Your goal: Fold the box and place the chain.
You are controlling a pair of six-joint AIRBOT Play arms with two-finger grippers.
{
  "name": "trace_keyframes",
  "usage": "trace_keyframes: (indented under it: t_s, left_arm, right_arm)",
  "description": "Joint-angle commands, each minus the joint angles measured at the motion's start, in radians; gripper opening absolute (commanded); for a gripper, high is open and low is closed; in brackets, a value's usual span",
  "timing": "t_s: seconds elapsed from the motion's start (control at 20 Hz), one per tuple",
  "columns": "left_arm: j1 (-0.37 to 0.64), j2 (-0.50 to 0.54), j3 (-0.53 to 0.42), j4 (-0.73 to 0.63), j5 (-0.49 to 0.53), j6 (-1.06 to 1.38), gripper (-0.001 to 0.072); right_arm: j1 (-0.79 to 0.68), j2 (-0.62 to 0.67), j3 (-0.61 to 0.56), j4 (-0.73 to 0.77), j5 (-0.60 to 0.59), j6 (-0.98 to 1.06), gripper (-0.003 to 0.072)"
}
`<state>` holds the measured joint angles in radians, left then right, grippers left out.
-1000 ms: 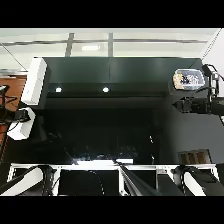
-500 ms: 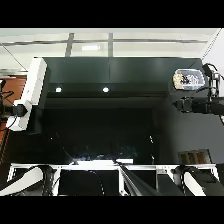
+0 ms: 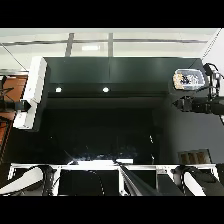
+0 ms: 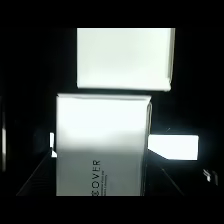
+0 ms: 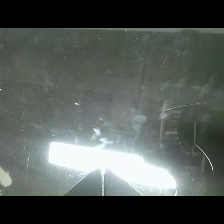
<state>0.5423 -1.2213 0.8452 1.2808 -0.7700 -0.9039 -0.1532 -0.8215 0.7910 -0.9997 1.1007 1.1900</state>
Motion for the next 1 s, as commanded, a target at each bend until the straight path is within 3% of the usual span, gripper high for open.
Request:
trace_keyframes:
  t_s: [0.0,0.1,0.15,0.2,0.25,0.35,0.5,0.6,0.7,0.95]
  left_arm:
    - [-0.024,0.057,0.091,-0.043,-0.057,-0.046,0.0717]
    - [-0.059,0.109,0.132,-0.113,-0.066,-0.16,0.0691]
    - [-0.089,0.139,0.141,-0.132,-0.082,-0.209,0.0535]
    - [-0.126,0.167,0.139,-0.134,-0.106,-0.248,0.025]
    - [-0.17,0.193,0.135,-0.137,-0.142,-0.253,0.0026]
    - [-0.296,0.265,0.067,-0.141,-0.1,-0.249,0.0029]
    - [-0.502,0.417,-0.173,-0.138,0.216,-0.246,0.003]
    - [-0.586,0.473,-0.333,-0.138,0.403,-0.246,0.0032]
    - [-0.625,0.477,-0.417,-0.138,0.488,-0.247,0.0033]
    - [-0.627,0.479,-0.426,-0.138,0.486,-0.249,0.0033]
  right_arm:
    - [0.0,0.0,0.019,0.003,0.035,0.003,0.0018]
    - [0.006,0.0,0.028,0.007,0.078,0.003,0.0018]
    - [0.019,0.0,0.028,0.007,0.089,-0.008,0.0018]
    - [0.044,0.0,0.028,0.007,0.084,-0.036,0.0018]
    - [0.079,0.0,0.027,0.006,0.056,-0.063,0.0017]
    - [0.152,0.0,0.002,0.004,-0.095,-0.116,0.0017]
    - [0.213,0.0,-0.108,-0.02,-0.479,-0.154,0.0017]
    - [0.197,-0.001,-0.196,-0.048,-0.659,-0.153,0.0017]
    - [0.173,-0.001,-0.243,-0.077,-0.708,-0.154,0.0018]
    - [0.161,-0.001,-0.245,-0.075,-0.665,-0.154,0.0018]
